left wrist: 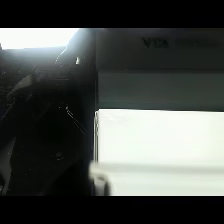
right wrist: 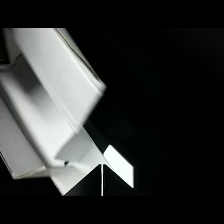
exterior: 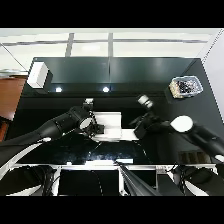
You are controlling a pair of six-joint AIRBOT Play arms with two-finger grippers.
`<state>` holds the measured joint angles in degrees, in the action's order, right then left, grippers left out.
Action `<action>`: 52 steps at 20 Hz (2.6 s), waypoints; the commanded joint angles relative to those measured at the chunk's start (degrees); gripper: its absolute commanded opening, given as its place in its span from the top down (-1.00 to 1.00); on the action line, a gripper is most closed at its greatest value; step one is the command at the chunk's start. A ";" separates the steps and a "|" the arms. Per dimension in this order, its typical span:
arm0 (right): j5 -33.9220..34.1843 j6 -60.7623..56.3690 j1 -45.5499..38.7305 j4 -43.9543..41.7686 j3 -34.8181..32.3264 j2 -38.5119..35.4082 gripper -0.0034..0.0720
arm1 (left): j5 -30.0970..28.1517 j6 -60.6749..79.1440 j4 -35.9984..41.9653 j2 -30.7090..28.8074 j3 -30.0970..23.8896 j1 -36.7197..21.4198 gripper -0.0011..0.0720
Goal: Fold the box and place the chain.
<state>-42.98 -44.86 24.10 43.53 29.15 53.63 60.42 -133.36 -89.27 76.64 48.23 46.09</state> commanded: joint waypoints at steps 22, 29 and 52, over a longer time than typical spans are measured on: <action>-8.79 -26.64 -5.38 -19.50 -6.08 12.28 -0.76 | -0.09 0.04 -0.04 0.02 0.00 -0.04 0.89; -15.63 -23.89 -4.33 -19.47 -0.22 12.28 -0.75 | 0.02 0.04 -0.07 0.02 0.00 -0.04 0.89; -4.09 -38.18 8.90 -6.80 5.95 12.28 -0.23 | 0.07 0.07 -0.07 0.02 0.00 -0.04 0.89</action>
<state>-48.01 -75.77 31.14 28.32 32.77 65.91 60.47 -133.32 -89.34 76.64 48.23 46.09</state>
